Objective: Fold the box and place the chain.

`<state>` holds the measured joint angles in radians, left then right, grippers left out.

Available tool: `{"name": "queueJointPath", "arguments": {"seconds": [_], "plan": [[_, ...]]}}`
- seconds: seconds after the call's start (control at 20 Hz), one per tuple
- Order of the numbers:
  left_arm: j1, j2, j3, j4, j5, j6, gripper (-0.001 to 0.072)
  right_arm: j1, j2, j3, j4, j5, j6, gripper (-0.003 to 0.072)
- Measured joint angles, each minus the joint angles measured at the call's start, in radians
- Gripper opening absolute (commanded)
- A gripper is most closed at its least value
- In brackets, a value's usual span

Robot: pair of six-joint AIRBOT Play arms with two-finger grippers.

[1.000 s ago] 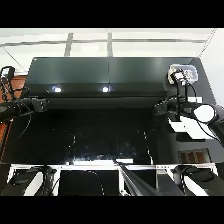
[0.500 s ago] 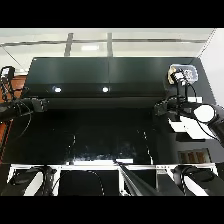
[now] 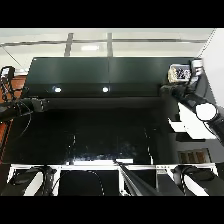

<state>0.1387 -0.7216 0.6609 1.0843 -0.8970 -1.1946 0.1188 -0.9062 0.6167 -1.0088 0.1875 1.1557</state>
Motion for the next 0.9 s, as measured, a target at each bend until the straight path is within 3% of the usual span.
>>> {"name": "queueJointPath", "arguments": {"seconds": [0.15, 0.3, 0.45, 0.6, 0.85, 0.9], "plan": [[0.000, 0.000, 0.000, 0.000, 0.000, 0.000, 0.0023, -0.205, -0.024, 0.007, 0.000, -0.090, -0.003, 0.0705], [0.000, 0.000, 0.000, -0.002, 0.018, -0.001, 0.0023, -0.553, -0.082, 0.063, 0.002, -0.024, -0.004, 0.0705], [0.000, 0.000, 0.000, -0.013, 0.025, -0.001, 0.0023, -0.895, -0.194, 0.183, -0.016, 0.203, -0.004, 0.0705], [0.000, 0.000, 0.000, -0.040, 0.032, -0.002, 0.0023, -1.123, -0.358, 0.349, -0.083, 0.497, -0.028, 0.0705], [0.000, 0.000, 0.000, -0.069, 0.033, -0.002, 0.0023, -1.179, -0.628, 0.592, -0.171, 0.936, -0.196, 0.0694], [0.000, 0.000, 0.000, -0.072, 0.033, -0.005, 0.0023, -1.163, -0.660, 0.618, -0.192, 0.983, -0.223, 0.0523]]}}
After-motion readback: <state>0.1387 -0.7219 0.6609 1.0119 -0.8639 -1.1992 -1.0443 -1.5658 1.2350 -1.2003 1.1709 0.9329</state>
